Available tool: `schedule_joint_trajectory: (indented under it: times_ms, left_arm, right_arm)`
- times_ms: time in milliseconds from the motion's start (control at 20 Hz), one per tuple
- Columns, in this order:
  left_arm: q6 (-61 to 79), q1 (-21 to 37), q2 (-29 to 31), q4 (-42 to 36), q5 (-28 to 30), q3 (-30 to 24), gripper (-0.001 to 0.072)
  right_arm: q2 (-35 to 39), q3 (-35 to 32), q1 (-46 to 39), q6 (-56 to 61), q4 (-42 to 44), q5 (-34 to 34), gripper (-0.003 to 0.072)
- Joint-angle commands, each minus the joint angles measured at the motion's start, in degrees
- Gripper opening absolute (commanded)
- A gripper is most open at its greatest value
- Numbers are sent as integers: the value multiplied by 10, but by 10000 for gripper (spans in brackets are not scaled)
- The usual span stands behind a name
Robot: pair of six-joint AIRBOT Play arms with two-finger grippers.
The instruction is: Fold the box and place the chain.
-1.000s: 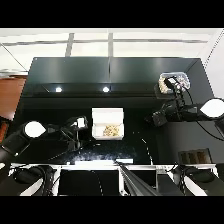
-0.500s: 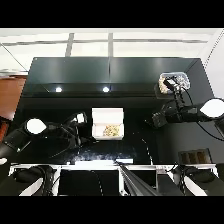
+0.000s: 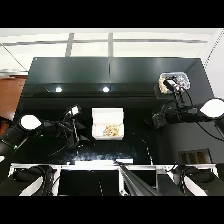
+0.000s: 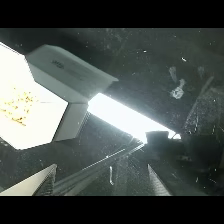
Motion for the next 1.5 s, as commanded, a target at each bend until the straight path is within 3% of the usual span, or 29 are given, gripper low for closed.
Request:
schedule_joint_trajectory:
  times_ms: [0, 200, 350, 500, 650, 900, 1450]
  left_arm:
    - [-19, 1, 0, -9, -16, 1, 684]
    - [-4, 19, 0, 39, -11, 8, 712]
    - [-3, 130, -9, 19, 15, 41, 709]
    - [96, 216, -57, -67, -43, 53, 703]
    - [239, 179, -96, -71, -104, 53, 708]
    - [296, 56, -124, -61, -49, 53, 708]
    - [311, 2, -192, -50, -5, 53, 707]
  right_arm:
    - [0, 0, 0, 0, 0, 1, 653]
    - [0, 0, 0, 0, -2, 18, 653]
    - [0, 0, 0, 0, -2, 21, 653]
    - [0, 0, 0, 0, -2, 9, 653]
    - [0, 0, 0, 0, -2, -4, 653]
    - [0, 0, 0, 1, -1, -3, 653]
    - [0, 0, 0, 0, -2, -2, 653]
